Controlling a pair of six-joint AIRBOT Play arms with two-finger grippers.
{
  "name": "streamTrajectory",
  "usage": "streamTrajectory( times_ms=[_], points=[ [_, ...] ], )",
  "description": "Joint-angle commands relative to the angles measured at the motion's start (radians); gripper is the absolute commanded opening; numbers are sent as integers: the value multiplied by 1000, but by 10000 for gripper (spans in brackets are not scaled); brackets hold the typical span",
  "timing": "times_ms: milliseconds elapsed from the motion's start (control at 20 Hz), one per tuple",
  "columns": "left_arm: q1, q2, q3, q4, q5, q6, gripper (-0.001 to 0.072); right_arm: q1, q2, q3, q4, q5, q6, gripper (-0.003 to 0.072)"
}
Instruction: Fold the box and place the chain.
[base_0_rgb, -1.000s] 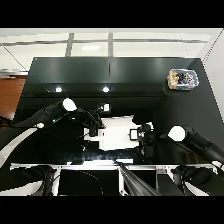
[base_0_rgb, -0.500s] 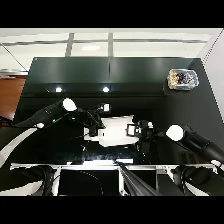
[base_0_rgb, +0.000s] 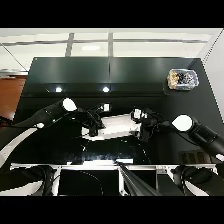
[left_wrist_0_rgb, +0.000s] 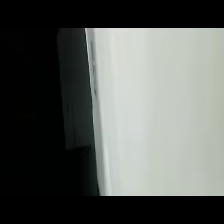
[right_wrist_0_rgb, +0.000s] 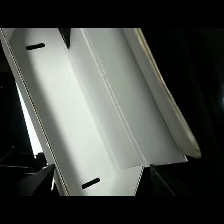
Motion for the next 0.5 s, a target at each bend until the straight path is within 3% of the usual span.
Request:
streamTrajectory(
  times_ms=[0,450],
  points=[
    [0,-1,1,1,1,0,26,-10,-13,6,26,0,-35,709],
    [0,-1,1,0,2,0,26,-43,-50,6,71,-12,-31,709]
  ],
)
